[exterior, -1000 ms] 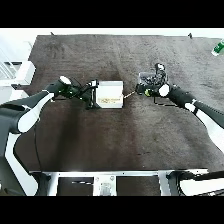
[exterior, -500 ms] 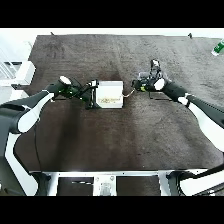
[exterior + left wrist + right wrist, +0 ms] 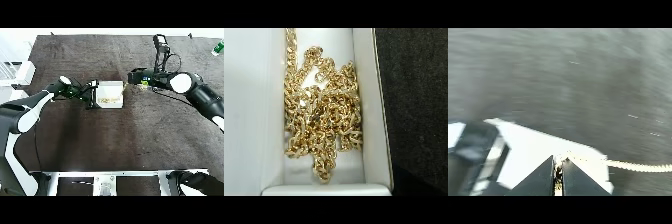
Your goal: Fold the box and place the chain.
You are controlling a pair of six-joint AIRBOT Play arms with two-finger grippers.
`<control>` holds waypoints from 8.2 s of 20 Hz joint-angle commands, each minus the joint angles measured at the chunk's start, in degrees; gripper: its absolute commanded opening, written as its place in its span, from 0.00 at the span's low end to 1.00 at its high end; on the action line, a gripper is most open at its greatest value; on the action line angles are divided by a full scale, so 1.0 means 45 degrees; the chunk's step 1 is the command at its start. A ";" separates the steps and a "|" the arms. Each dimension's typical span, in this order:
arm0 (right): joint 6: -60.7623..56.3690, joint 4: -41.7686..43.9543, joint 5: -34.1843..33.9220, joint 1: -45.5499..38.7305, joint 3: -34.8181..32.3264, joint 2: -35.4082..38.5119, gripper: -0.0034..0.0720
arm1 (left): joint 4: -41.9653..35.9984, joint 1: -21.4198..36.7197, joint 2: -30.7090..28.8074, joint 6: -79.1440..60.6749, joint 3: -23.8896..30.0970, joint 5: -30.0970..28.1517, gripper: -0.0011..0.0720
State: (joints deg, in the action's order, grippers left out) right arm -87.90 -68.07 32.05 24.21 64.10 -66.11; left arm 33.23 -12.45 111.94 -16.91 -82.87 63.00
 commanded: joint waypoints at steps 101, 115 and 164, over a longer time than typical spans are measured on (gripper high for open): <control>0.0369 -0.0520 -0.2599 0.2059 0.2293 -0.0476 0.06 | 0.0015 0.0015 -0.0005 0.0039 -0.0005 -0.0005 0.74; -0.0364 -0.0874 -0.2259 0.1870 -0.0695 -0.2322 0.06 | 0.0015 0.0015 -0.0005 0.0039 -0.0005 0.0000 0.74; 1.5450 0.6620 0.8393 -0.2375 0.5795 -0.7737 0.61 | 0.0019 0.0015 -0.0005 0.0039 -0.0005 0.0000 0.74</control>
State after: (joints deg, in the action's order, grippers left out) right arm -18.41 -37.32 64.93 12.82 89.17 -100.79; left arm 33.30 -12.43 111.94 -16.71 -82.87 63.00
